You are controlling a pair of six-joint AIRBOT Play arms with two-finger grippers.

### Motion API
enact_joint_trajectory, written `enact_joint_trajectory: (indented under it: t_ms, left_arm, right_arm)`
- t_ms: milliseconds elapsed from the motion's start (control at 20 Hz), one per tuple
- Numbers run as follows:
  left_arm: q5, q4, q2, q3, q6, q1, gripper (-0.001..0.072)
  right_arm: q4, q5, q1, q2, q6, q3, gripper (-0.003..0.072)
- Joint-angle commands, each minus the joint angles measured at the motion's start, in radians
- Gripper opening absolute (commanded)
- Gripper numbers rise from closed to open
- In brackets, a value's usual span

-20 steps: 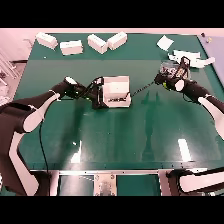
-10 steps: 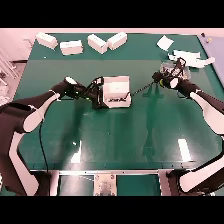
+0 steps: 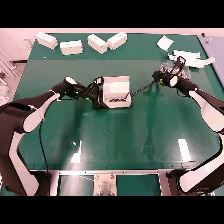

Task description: Fold the box and place the chain.

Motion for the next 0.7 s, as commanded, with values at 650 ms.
enact_joint_trajectory:
  t_ms: [650]
  left_arm:
    - [0.000, -0.002, 0.001, 0.000, 0.000, 0.000, 0.0469]
  right_arm:
    - [-0.009, 0.084, -0.003, 0.058, -0.032, 0.026, 0.0012]
